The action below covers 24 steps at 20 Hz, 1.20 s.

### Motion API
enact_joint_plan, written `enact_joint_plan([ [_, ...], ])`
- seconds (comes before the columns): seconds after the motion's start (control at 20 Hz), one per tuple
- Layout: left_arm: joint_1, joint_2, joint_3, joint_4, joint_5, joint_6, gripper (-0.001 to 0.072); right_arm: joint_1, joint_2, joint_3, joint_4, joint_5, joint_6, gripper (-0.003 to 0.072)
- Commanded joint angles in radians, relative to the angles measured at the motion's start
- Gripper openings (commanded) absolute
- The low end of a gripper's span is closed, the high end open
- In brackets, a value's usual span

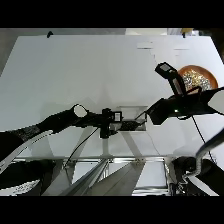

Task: Fold the box and place the chain.

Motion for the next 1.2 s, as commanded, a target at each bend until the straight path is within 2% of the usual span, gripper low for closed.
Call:
enact_joint_plan([
  [0.0,-0.001,0.001,0.000,0.000,0.000,0.000,0.0133,0.052,0.006,0.000,0.075,-0.010,-0.011,0.0013],
  [0.3,-0.001,0.001,0.000,0.000,0.000,0.000,0.0133,0.069,0.006,0.000,0.225,-0.079,-0.078,0.0013],
  [0.65,-0.001,0.001,0.000,0.000,0.000,0.000,0.0133,0.069,-0.013,-0.012,0.181,-0.108,-0.079,0.0013],
  [0.9,-0.001,0.001,0.000,0.000,0.000,0.000,0.0133,0.069,-0.114,-0.087,0.187,-0.108,-0.157,0.0014],
  [1.1,-0.001,0.001,0.000,0.000,0.000,0.000,0.0133,0.069,-0.211,-0.093,0.188,-0.103,-0.201,0.0015],
  [1.15,-0.001,0.001,0.000,0.000,0.000,0.000,0.0133,0.069,-0.234,-0.093,0.190,-0.098,-0.214,0.0082],
])
